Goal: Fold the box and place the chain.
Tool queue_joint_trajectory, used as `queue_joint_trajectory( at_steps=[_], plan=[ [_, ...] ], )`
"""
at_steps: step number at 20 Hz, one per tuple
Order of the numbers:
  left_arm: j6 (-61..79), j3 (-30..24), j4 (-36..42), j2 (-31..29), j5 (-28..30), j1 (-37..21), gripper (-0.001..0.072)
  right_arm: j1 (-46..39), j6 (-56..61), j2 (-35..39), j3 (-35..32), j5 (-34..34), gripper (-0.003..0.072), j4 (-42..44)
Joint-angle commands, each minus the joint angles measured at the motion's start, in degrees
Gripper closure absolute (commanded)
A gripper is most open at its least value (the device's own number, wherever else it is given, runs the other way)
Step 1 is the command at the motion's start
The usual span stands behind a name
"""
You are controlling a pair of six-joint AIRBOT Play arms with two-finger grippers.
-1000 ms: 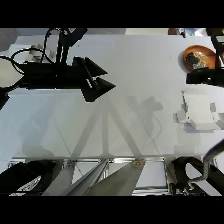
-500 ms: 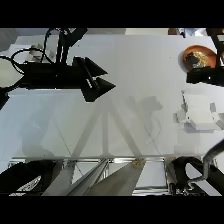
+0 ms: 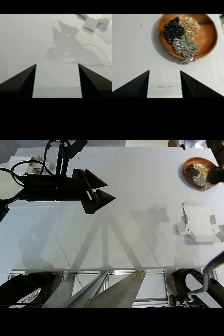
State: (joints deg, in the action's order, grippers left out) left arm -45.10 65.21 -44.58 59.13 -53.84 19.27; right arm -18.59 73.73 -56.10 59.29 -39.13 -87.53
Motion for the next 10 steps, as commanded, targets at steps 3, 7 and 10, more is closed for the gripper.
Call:
queue_joint_trajectory(
  at_steps=[3, 7, 10],
  plan=[
    [0.02, 0.02, 0.00, -0.04, 0.02, 0.04, 0.0143, -14.47, -0.72, -5.29, 0.94, -6.29, 0.0255, -1.62],
    [0.02, 0.02, 0.00, -0.04, 0.00, 0.04, 0.0143, -21.57, -4.35, -11.19, 0.94, -12.92, 0.0221, -1.64],
    [0.02, 0.02, 0.00, -0.04, 0.00, 0.04, 0.0143, -25.07, -9.60, -14.40, 0.94, -15.54, 0.0220, -1.68]
  ],
)
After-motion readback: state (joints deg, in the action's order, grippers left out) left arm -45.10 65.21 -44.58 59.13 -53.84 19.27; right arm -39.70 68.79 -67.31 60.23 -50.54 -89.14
